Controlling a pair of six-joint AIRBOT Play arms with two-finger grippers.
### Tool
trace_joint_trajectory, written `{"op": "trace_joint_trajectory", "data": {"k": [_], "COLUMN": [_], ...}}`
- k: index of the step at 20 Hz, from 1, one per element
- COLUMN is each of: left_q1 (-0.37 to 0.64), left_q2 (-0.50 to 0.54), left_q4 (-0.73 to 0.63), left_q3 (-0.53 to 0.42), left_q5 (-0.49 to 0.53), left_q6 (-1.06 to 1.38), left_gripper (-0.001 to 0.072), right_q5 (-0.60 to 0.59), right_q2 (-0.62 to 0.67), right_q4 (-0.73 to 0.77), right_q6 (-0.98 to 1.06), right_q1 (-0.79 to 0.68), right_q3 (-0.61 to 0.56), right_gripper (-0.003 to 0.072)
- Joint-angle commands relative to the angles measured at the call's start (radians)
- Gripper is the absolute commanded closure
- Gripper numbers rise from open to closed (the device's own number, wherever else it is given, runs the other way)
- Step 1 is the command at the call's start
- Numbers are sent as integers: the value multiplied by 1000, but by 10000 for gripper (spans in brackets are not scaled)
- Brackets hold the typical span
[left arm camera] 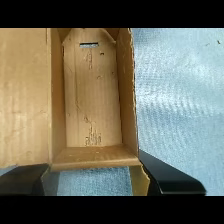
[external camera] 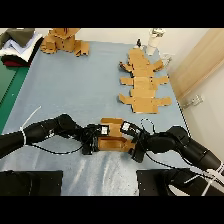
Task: Fold the box.
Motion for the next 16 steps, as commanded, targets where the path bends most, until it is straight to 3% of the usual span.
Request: {"op": "trace_joint_trajectory", "data": {"k": [1, 5, 6, 7, 8, 11, 16], "left_q1": [0, 0, 0, 0, 0, 0, 0], "left_q2": [0, 0, 0, 0, 0, 0, 0], "left_q4": [0, 0, 0, 0, 0, 0, 0], "left_q3": [1, 1, 1, 1, 1, 1, 1], "left_q5": [0, 0, 0, 0, 0, 0, 0], "left_q6": [0, 0, 0, 0, 0, 0, 0], "left_gripper": [417, 417, 417, 417, 417, 417, 417], "right_q5": [171, 184, 183, 183, 187, 187, 186], "right_q2": [-13, -27, -31, -32, -32, -32, -38], "right_q4": [-31, 79, 110, 131, 146, 188, 224], "right_q6": [-139, -193, -217, -238, -265, -306, -319], "right_q1": [4, 4, 4, 4, 4, 4, 4], "right_q3": [-5, -5, -5, -5, -5, -5, -5], "right_gripper": [162, 185, 248, 404, 486, 605, 603]}}
